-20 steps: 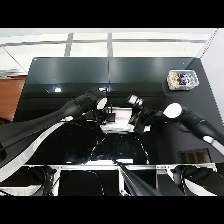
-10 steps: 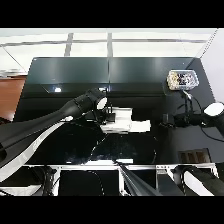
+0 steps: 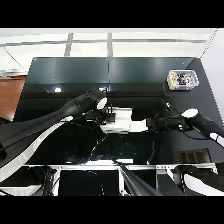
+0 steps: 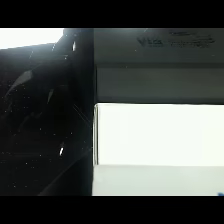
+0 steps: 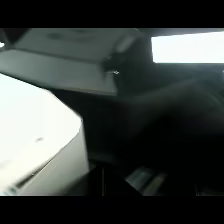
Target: Fold the box and place the chain.
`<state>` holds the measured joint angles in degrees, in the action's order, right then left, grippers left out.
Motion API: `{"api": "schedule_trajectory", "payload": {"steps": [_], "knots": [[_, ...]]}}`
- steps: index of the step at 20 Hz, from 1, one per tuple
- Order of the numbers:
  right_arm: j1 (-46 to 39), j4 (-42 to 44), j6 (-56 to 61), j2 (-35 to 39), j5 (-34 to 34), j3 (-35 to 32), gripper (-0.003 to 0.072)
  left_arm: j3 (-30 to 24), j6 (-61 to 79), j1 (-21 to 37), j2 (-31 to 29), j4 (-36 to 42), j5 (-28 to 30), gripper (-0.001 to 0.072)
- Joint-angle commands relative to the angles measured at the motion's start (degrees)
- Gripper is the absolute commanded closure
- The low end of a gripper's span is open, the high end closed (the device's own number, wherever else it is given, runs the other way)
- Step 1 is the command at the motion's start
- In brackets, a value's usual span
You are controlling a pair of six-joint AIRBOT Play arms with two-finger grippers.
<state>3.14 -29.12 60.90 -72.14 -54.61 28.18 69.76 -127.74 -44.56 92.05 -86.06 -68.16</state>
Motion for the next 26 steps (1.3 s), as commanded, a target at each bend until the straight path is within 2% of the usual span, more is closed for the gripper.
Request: {"api": "schedule_trajectory", "payload": {"steps": [1, 2, 4, 5, 8, 13, 15, 21, 26], "knots": [[2.58, 3.37, -4.28, -1.68, -1.81, 3.54, 0.0665, -0.02, 0.0, 0.0, 0.04, -0.02, 0.0, 0.0683], [2.6, 3.34, -4.87, -1.68, -3.08, 4.31, 0.0657, -0.02, 0.0, 0.0, 0.04, -0.02, 0.02, 0.0683], [2.69, 3.58, -5.29, -1.68, -4.87, 5.31, 0.0215, -0.02, 0.0, 0.0, 0.04, -0.02, 0.0, 0.0683], [2.71, 3.63, -5.27, -1.68, -5.79, 5.68, 0.0197, -0.02, 0.0, 0.0, 0.04, -0.02, 0.0, 0.0683], [5.2, 3.56, -4.83, -1.68, -6.8, 7.41, 0.0197, -0.02, 0.0, 0.0, 0.04, -0.02, 0.02, 0.0683], [10.73, -0.17, 1.29, -1.68, -3.65, 12.41, 0.0229, -0.02, 0.0, 0.0, 0.04, 0.0, -0.02, 0.0683], [12.11, -2.25, 2.32, -1.68, -3.72, 13.81, 0.033, -0.02, 0.0, 0.0, 0.04, 0.0, -0.02, 0.0683], [12.63, -4.76, 4.15, -1.68, -4.09, 14.36, 0.033, -0.02, 0.0, 0.0, 0.04, -0.02, -0.02, 0.0683], [15.58, -13.94, 11.76, -1.7, -2.43, 16.7, 0.0331, -0.02, 0.0, 0.0, 0.04, -0.02, -0.02, 0.0683]]}}
